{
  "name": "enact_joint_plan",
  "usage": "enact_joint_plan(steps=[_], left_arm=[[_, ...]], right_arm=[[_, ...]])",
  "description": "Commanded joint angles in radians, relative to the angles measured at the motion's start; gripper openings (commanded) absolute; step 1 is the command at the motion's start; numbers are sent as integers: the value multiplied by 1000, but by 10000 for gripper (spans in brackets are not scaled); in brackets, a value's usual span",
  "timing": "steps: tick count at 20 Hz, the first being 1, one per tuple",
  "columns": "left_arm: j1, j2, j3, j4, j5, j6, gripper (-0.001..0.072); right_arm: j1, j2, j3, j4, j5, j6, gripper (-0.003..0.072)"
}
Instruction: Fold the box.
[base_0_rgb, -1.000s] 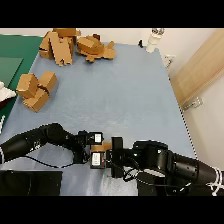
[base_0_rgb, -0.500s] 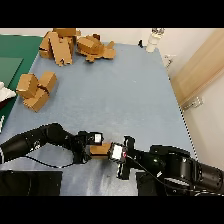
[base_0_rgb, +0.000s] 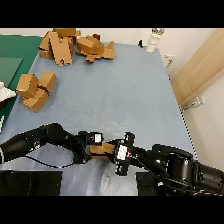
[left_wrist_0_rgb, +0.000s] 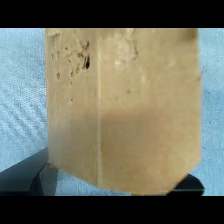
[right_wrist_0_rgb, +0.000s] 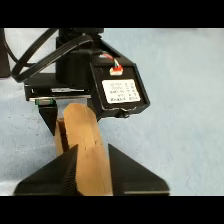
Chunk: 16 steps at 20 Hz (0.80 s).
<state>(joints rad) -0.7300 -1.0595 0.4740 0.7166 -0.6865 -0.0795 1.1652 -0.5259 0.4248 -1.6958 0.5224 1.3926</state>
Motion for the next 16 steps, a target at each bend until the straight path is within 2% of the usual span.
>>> enact_joint_plan(steps=[1,6,14,15,16], left_arm=[[0,-1,0,1,3,0,510],[0,-1,0,1,2,0,509],[0,-1,0,1,2,0,509],[0,-1,0,1,3,0,509],[0,-1,0,1,2,0,510]], right_arm=[[0,-33,4,-18,14,2,382],[0,-145,8,-62,-4,-52,381],[2,-156,16,-32,-7,-52,381],[2,-156,16,-31,-6,-52,398],[2,-157,16,-31,-4,-52,475]])
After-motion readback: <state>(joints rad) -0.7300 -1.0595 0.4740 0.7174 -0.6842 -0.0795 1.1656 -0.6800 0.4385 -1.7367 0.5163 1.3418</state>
